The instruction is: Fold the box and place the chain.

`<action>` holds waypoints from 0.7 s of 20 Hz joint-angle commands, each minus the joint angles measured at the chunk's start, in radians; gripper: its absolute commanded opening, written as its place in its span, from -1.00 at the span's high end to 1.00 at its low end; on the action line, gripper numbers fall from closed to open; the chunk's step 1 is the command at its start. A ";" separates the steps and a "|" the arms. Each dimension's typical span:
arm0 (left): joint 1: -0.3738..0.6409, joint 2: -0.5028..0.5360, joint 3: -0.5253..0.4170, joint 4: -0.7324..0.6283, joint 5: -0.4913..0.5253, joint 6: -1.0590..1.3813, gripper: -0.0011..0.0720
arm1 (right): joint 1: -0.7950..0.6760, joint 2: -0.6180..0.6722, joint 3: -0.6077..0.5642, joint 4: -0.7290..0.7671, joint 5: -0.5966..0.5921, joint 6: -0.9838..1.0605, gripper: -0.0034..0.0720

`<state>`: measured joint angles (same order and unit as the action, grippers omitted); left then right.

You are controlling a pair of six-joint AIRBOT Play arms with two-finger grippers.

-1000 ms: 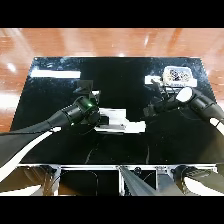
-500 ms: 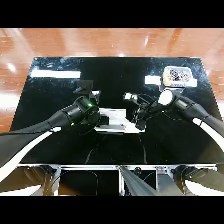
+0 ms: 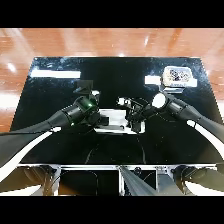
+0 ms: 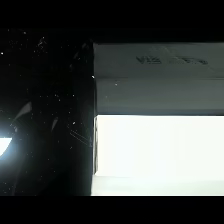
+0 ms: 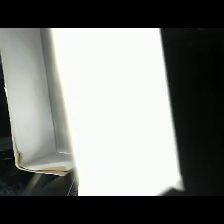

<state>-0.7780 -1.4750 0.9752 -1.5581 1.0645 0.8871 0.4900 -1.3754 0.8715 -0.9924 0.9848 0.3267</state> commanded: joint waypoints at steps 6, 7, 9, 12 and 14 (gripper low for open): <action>0.000 0.000 -0.001 0.002 0.000 0.001 0.90 | 0.003 0.000 0.001 -0.068 0.040 0.044 -0.03; 0.000 0.000 -0.001 0.002 0.000 0.001 0.90 | -0.004 0.000 0.001 -0.067 0.060 0.043 -0.02; 0.000 0.000 -0.001 0.002 0.000 0.001 0.90 | -0.003 0.000 0.001 -0.059 0.086 0.043 -0.03; 0.000 0.000 -0.001 0.002 0.000 0.001 0.90 | 0.011 0.000 0.001 -0.006 0.048 0.021 -0.02; 0.000 0.000 -0.001 0.002 0.000 0.001 0.90 | 0.023 -0.001 0.001 0.014 0.023 0.004 -0.02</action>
<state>-0.7780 -1.4750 0.9752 -1.5570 1.0657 0.8875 0.5007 -1.3754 0.8715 -1.0134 1.0355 0.3504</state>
